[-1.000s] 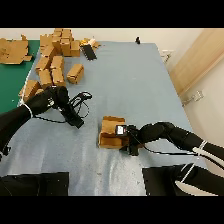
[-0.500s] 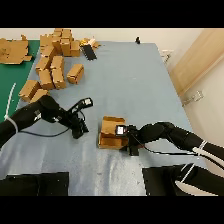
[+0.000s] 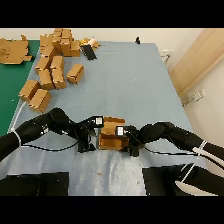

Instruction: Fold the box.

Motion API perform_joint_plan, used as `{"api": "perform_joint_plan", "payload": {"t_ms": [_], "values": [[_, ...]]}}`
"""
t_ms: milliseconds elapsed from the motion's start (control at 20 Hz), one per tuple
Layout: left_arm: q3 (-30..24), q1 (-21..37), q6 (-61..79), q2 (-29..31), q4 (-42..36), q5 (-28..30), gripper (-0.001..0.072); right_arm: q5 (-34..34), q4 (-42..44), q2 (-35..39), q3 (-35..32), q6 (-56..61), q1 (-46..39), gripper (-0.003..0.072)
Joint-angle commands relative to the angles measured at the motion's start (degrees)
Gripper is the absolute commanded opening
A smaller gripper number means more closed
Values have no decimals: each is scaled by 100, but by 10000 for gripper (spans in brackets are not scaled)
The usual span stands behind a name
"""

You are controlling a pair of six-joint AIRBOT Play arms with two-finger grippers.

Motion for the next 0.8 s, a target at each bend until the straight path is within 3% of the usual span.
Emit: {"api": "perform_joint_plan", "payload": {"t_ms": [0, 550, 750], "values": [[-15, -221, 74, -111, -81, 350, 695, -2, -17, -2, -2, 0, 0, 469], [-4, -236, 251, -186, -483, 422, 695, -2, -15, -2, -2, 0, 0, 469], [-4, -520, 326, -186, -481, 442, 695, -2, -17, -2, -2, 0, 0, 469]]}}
